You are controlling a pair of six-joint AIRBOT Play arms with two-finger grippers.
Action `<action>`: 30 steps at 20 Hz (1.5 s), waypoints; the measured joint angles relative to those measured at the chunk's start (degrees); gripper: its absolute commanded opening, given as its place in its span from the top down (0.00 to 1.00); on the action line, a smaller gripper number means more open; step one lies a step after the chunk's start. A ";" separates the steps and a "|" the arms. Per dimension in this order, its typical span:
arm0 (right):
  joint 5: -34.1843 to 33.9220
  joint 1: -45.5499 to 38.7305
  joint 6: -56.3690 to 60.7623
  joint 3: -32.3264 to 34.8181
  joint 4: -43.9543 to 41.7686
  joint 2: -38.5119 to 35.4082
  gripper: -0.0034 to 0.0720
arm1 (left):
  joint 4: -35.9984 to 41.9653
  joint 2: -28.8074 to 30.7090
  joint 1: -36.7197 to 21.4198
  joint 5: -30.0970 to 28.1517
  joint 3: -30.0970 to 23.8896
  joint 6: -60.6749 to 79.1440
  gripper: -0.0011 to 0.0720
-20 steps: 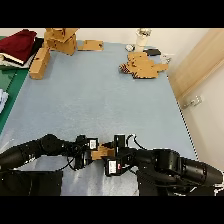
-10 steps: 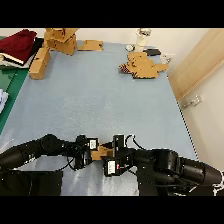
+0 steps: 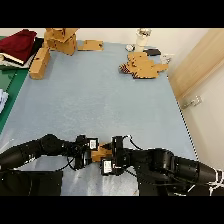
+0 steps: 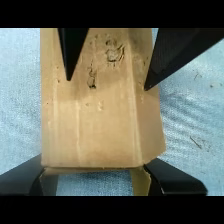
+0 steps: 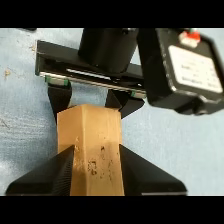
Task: Fold the box.
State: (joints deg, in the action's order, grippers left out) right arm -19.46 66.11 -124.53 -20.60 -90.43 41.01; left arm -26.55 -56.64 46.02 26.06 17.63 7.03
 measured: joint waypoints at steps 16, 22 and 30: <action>-0.61 1.75 -0.04 0.00 -0.13 1.62 0.36 | 0.00 0.00 0.00 0.00 0.00 0.00 0.16; -0.44 1.88 -0.02 -0.13 3.96 2.89 0.48 | 0.00 0.00 0.00 0.00 0.00 -0.02 0.16; -0.61 1.99 0.04 -2.10 8.02 3.13 0.58 | 0.02 -0.02 0.00 -0.02 0.00 -0.04 0.16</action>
State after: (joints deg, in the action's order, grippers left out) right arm -20.08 68.10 -124.49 -22.70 -82.41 44.14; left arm -26.52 -56.66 46.02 26.04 17.63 6.98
